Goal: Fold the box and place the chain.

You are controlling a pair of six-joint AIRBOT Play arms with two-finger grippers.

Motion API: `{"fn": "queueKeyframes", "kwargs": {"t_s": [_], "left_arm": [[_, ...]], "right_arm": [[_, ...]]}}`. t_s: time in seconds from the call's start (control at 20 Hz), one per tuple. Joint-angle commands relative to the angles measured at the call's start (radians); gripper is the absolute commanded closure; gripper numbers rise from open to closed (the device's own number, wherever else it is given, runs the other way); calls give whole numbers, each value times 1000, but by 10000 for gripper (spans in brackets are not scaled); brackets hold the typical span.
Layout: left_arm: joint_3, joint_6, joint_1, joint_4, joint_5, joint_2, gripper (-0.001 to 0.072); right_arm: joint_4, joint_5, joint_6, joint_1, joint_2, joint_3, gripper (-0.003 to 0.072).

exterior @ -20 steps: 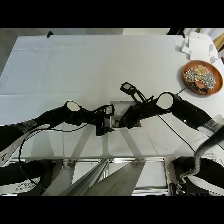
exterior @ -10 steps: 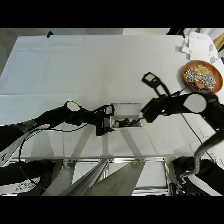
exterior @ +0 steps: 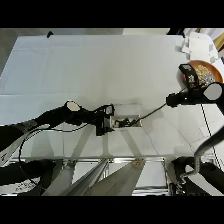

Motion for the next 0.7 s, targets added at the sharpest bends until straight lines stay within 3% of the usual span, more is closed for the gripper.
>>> {"fn": "queueKeyframes", "kwargs": {"t_s": [0.0, 0.3, 0.65], "left_arm": [[0, 0, 0, 0, 0, 1, 319], [0, 0, 0, 0, 0, 1, 319], [0, 0, 0, 0, 0, 1, 319]], "right_arm": [[-52, -72, 39, -22, -98, 1, 337], [-176, -166, 83, 42, -207, 1, 337], [-208, -179, 110, 67, -257, 1, 325]]}}
